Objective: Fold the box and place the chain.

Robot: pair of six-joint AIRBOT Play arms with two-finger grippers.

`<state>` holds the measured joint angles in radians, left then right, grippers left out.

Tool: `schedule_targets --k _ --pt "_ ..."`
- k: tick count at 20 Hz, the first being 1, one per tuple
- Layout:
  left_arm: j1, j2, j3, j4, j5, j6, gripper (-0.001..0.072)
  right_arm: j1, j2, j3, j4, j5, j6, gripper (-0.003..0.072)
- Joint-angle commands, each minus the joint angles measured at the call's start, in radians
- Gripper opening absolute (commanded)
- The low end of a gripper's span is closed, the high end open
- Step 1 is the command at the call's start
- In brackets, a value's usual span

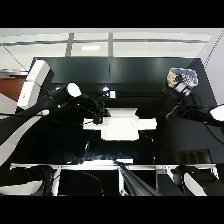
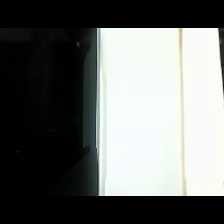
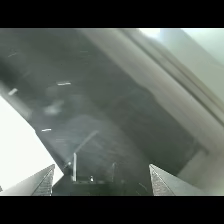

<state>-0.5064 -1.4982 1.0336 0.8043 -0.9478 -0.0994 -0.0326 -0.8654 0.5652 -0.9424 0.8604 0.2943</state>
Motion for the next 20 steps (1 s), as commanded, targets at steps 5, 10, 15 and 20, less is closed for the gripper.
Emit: schedule_targets --k 5,10,15,20 --pt "0.005 -0.018 0.003 -0.005 0.002 0.021 0.0027 0.229 -0.147 -0.032 0.048 -0.021 -0.266 0.0699" --pt "0.025 -0.018 0.003 -0.005 -0.004 0.021 0.0027 0.301 -0.191 -0.032 0.054 0.05 -0.266 0.0699" --pt "0.026 -0.018 0.003 -0.006 -0.003 0.021 0.0027 0.334 -0.2 -0.044 0.044 0.059 -0.294 0.0699" --pt "0.026 -0.018 0.003 -0.006 -0.003 0.021 0.0027 0.377 -0.228 -0.044 0.052 0.058 -0.315 0.0699"
